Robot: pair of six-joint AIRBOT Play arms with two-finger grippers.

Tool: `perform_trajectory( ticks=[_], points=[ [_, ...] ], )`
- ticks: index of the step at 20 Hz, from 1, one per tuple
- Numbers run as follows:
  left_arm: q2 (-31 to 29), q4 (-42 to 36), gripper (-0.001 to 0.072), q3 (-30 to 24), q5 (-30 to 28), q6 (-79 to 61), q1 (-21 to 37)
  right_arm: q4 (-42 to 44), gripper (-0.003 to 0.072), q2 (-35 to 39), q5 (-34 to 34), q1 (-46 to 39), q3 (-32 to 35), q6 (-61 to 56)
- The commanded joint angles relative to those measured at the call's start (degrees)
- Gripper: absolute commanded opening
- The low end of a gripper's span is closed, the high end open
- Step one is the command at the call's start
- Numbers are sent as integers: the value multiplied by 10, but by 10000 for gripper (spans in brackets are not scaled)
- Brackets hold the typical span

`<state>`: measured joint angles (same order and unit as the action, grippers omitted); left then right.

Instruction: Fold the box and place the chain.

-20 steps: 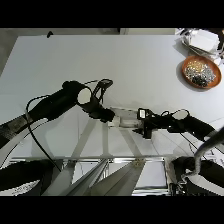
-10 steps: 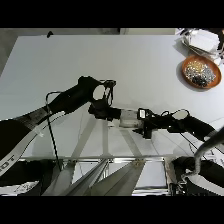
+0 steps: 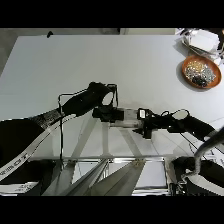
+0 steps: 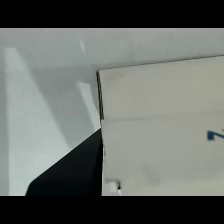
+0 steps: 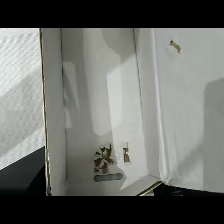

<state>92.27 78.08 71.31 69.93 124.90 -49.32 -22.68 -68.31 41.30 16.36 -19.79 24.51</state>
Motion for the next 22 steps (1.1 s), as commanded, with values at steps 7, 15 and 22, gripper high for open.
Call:
perform_trajectory(
  ticks=[7,15,22],
  points=[
    [26,40,5,-1,-15,29,-21,0,466,0,0,0,0,0],
    [47,29,104,-10,-15,31,-30,0,466,0,0,0,0,0],
    [47,23,8,-22,-16,30,-30,0,466,1,0,0,0,0]
  ],
)
